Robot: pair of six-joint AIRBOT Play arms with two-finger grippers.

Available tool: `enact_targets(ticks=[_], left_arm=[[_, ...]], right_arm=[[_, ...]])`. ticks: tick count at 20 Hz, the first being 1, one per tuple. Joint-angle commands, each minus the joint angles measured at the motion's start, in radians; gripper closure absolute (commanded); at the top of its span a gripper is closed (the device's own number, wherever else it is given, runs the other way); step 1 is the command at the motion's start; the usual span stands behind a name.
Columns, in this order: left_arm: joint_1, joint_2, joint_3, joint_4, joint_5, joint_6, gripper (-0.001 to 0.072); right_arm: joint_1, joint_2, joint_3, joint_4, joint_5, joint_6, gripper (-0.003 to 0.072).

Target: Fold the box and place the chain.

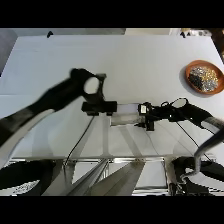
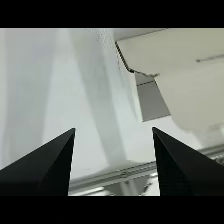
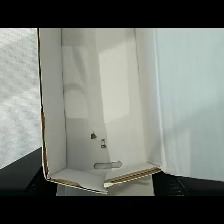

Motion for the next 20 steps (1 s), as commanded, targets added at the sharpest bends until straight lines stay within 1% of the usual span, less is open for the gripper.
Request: enact_targets(ticks=[1,2,3,4,5,6,7,9,11,12,13,16,18,20], left_arm=[[0.074,0.137,-0.012,0.005,-0.034,0.552,0.0177],[0.092,0.168,-0.032,0.001,-0.068,0.741,0.0177],[0.113,0.200,-0.068,-0.016,-0.080,0.896,0.0177],[0.134,0.231,-0.114,-0.035,-0.073,1.004,0.0175],[0.156,0.261,-0.174,-0.053,-0.040,1.122,0.0169],[0.178,0.286,-0.240,-0.073,0.007,1.249,0.0073],[0.198,0.303,-0.301,-0.099,0.063,1.372,0.0017],[0.237,0.305,-0.404,-0.205,0.189,1.681,0.0016],[0.259,0.277,-0.477,-0.356,0.309,1.930,0.0016],[0.264,0.246,-0.497,-0.421,0.355,1.999,0.0015],[0.267,0.203,-0.500,-0.458,0.379,2.030,0.0015],[0.263,0.057,-0.500,-0.526,0.434,2.039,0.0013],[0.254,0.003,-0.500,-0.573,0.441,2.053,0.0010],[0.251,-0.016,-0.500,-0.611,0.469,2.112,0.0009]], right_arm=[[0.000,0.000,0.000,0.000,0.000,0.000,0.0351],[0.000,0.000,0.000,0.001,-0.001,0.000,0.0351],[0.000,0.000,0.000,0.000,0.000,0.000,0.0351],[0.000,0.000,0.000,0.000,0.000,0.000,0.0351],[0.000,0.000,0.000,0.000,0.000,0.000,0.0351],[0.000,0.000,0.000,0.000,0.000,0.000,0.0351],[0.000,0.000,0.000,0.000,-0.001,0.000,0.0351],[0.000,0.000,0.000,0.000,0.000,0.000,0.0351],[0.000,0.000,0.000,0.000,0.000,0.000,0.0351],[0.000,0.000,0.000,0.000,0.000,0.000,0.0351],[0.000,0.000,0.000,0.000,0.000,0.000,0.0351],[0.000,0.000,0.000,0.000,0.000,0.000,0.0351],[0.000,0.000,0.000,0.000,0.000,0.000,0.0351],[0.000,0.000,0.000,0.000,-0.001,0.000,0.0351]])
